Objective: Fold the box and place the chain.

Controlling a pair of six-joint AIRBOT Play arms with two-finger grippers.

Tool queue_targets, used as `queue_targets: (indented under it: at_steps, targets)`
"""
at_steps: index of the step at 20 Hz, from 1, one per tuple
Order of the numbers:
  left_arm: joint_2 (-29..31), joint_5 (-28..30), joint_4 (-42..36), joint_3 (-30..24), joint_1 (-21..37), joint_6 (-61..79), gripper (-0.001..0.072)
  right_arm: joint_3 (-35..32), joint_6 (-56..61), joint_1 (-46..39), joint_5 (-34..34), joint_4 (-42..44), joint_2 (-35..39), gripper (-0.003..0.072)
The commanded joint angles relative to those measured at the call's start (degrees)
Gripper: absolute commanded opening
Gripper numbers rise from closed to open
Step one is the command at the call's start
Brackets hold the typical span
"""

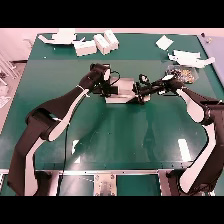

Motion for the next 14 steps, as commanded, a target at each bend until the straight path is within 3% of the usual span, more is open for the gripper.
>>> queue_targets:
  at_steps: [1, 2, 3, 10, 14]
  targets:
    - [0.0, 0.1, -0.3, 0.0, 0.0, 0.3, 0.0200, 0.0, 0.0, 0.1, 0.0, 0.0, 0.0, 0.0494]
    - [0.0, 0.1, -0.8, 0.0, 0.0, 0.4, 0.0437, 0.0, 0.0, 0.1, 0.0, 0.0, 0.0, 0.0495]
    - [0.3, 0.2, -1.0, 0.0, 0.0, 0.3, 0.0537, 0.0, 0.0, 0.1, 0.0, 0.0, 0.0, 0.0494]
    - [0.7, -1.5, -2.1, 2.2, 0.1, 1.5, 0.0537, 0.0, 0.0, 0.1, 0.0, 0.0, 0.0, 0.0495]
    - [4.1, -1.4, -2.5, 2.0, 0.3, 3.2, 0.0537, 0.0, 0.0, 0.1, 0.0, 0.0, 0.0, 0.0494]
